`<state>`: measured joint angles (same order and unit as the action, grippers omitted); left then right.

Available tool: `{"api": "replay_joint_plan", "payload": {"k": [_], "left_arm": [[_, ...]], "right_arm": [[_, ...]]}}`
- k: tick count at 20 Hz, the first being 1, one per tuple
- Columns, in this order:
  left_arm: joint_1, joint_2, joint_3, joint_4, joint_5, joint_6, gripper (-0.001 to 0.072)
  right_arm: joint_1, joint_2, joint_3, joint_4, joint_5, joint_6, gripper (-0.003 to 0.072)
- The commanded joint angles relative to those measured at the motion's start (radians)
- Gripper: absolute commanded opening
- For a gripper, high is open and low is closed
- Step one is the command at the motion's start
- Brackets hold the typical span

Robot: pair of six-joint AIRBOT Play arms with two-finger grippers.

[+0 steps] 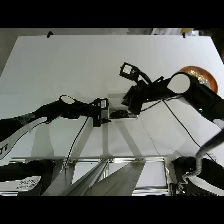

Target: Fold the box and place the chain.

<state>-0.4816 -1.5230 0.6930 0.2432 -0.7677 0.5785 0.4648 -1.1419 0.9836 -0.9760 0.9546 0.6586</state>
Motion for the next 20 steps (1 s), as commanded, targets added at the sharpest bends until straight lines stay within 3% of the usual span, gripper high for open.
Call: {"api": "replay_joint_plan", "payload": {"k": [1, 3, 4, 7, 8, 14, 16, 18, 20], "left_arm": [[0.0, 0.001, 0.0, 0.0, 0.0, 0.0, 0.0011], [0.0, 0.001, 0.0, 0.0, 0.0, 0.0, 0.0011], [0.0, 0.001, 0.0, 0.0, 0.0, 0.0, 0.0011], [0.0, 0.001, 0.0, 0.0, 0.0, 0.0, 0.0011], [0.0, 0.001, 0.0, 0.0, 0.0, 0.0, 0.0011], [0.0, 0.001, 0.0, 0.0, 0.0, 0.0, 0.0011], [0.0, 0.001, 0.0, 0.0, 0.0, 0.0, 0.0011], [0.0, 0.001, 0.0, 0.0, 0.0, 0.0, 0.0011], [0.0, 0.001, 0.0, 0.0, 0.0, 0.0, 0.0011]], "right_arm": [[-0.08, 0.073, 0.003, -0.141, 0.023, 0.013, 0.0236], [-0.159, 0.082, 0.003, -0.221, 0.068, 0.013, 0.0174], [-0.204, 0.076, 0.001, -0.256, 0.088, 0.013, 0.01], [-0.314, 0.031, 0.0, -0.275, 0.115, -0.051, 0.0074], [-0.334, 0.011, -0.001, -0.275, 0.116, -0.077, 0.0034], [-0.348, -0.163, -0.006, -0.274, 0.13, -0.294, 0.0035], [-0.341, -0.214, -0.006, -0.266, 0.13, -0.381, 0.0082], [-0.327, -0.259, -0.006, -0.256, 0.125, -0.44, 0.0289], [-0.311, -0.291, -0.006, -0.254, 0.111, -0.482, 0.0298]]}}
